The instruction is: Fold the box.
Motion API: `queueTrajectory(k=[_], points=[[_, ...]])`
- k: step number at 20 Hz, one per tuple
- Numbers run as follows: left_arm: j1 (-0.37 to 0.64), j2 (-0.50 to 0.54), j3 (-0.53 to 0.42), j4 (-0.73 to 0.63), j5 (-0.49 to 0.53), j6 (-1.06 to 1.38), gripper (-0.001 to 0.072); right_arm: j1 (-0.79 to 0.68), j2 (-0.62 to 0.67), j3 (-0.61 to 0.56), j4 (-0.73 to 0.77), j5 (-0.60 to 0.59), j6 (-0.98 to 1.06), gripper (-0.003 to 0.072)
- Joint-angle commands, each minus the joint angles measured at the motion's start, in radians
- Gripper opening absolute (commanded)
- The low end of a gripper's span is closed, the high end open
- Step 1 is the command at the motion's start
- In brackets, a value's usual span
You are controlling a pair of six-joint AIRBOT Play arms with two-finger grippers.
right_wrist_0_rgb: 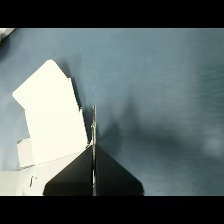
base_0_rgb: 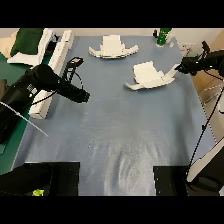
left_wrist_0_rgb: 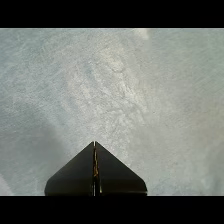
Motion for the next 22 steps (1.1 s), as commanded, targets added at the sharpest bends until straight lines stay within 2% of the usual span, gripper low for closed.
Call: queueTrajectory(k=[1, 4, 7, 9, 11, 13, 15, 16, 17, 18, 22], points=[[0.001, -0.001, 0.001, 0.001, 0.000, 0.000, 0.0015, 0.062, 0.126, -0.167, 0.012, -0.037, -0.019, -0.0005], [0.001, -0.001, 0.001, 0.001, 0.000, 0.000, 0.0015, 0.137, 0.329, -0.451, 0.012, 0.029, -0.016, -0.0005], [0.001, -0.001, 0.001, 0.001, 0.000, 0.000, 0.0016, 0.205, 0.595, -0.788, 0.010, 0.139, 0.029, -0.0005], [0.001, -0.001, 0.001, 0.001, 0.000, 0.000, 0.0016, 0.252, 0.773, -1.002, -0.003, 0.161, 0.080, -0.0005], [0.001, -0.001, 0.001, 0.001, 0.000, 0.000, 0.0015, 0.300, 0.914, -1.175, -0.015, 0.171, 0.126, -0.0005], [0.001, -0.001, 0.001, 0.001, 0.000, 0.000, 0.0016, 0.361, 1.049, -1.329, -0.035, 0.228, 0.201, -0.0005], [0.001, -0.001, 0.001, 0.001, 0.000, 0.000, 0.0015, 0.410, 1.141, -1.435, -0.053, 0.284, 0.267, 0.0002], [0.001, -0.001, 0.001, 0.001, 0.000, 0.000, 0.0015, 0.420, 1.164, -1.466, -0.062, 0.284, 0.298, 0.0043], [0.001, -0.001, 0.001, 0.001, 0.000, 0.000, 0.0015, 0.423, 1.169, -1.484, -0.078, 0.272, 0.323, 0.0247], [0.001, -0.001, 0.001, 0.001, 0.000, 0.000, 0.0016, 0.422, 1.164, -1.487, -0.100, 0.253, 0.340, 0.0326], [0.001, -0.001, 0.001, 0.001, 0.000, 0.000, 0.0016, 0.422, 1.119, -1.441, -0.195, 0.222, 0.343, 0.0326]])
